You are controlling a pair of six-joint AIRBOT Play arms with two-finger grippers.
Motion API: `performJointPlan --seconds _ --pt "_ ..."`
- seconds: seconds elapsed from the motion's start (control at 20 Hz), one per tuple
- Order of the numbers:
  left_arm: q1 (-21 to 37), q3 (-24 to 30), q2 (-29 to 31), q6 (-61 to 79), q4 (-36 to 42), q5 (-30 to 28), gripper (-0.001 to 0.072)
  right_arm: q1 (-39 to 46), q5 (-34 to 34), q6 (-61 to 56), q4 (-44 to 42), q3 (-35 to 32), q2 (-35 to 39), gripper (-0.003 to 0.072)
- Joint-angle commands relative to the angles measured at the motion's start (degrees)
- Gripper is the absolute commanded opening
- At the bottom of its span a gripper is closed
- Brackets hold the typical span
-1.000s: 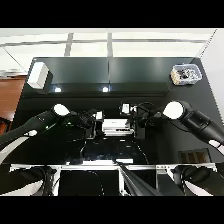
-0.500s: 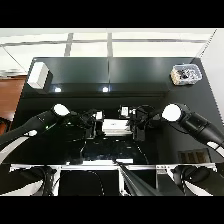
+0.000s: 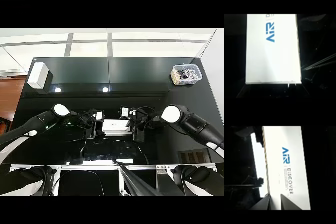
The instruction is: Fold the box and place the chain.
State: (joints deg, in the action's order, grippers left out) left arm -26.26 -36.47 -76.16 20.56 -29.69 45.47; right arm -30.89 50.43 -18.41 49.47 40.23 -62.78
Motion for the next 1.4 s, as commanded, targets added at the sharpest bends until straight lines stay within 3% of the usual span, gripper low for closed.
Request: performJointPlan --seconds 0.0,0.15,0.45,0.5,0.55,0.75,1.35 --pt "0.00 0.00 -0.04 0.00 0.00 -0.04 0.0407 -0.04 -0.70 -2.86 0.09 -0.74 -0.13 0.0164" --pt "0.00 0.00 -0.04 0.00 -0.02 -0.02 0.0407 0.13 -0.17 -6.49 -1.92 -0.20 -0.09 0.0164" --pt "0.00 0.00 -0.04 0.00 -0.02 -0.04 0.0407 2.54 6.64 -27.36 -12.41 2.69 1.53 0.0161" --pt "0.00 0.00 -0.04 0.00 0.00 -0.02 0.0407 2.58 6.75 -31.76 -12.81 2.69 1.53 0.0062" --pt "0.00 0.00 -0.04 0.00 0.00 -0.02 0.0407 2.56 6.56 -35.34 -12.90 2.56 1.51 0.0013" --pt "0.00 0.00 -0.04 0.00 0.00 -0.04 0.0407 2.58 0.74 -43.91 -12.90 1.27 0.96 0.0014" --pt "0.00 0.00 -0.04 0.00 0.00 -0.02 0.0407 2.58 -1.60 -45.64 -11.93 0.04 -8.33 0.0014"
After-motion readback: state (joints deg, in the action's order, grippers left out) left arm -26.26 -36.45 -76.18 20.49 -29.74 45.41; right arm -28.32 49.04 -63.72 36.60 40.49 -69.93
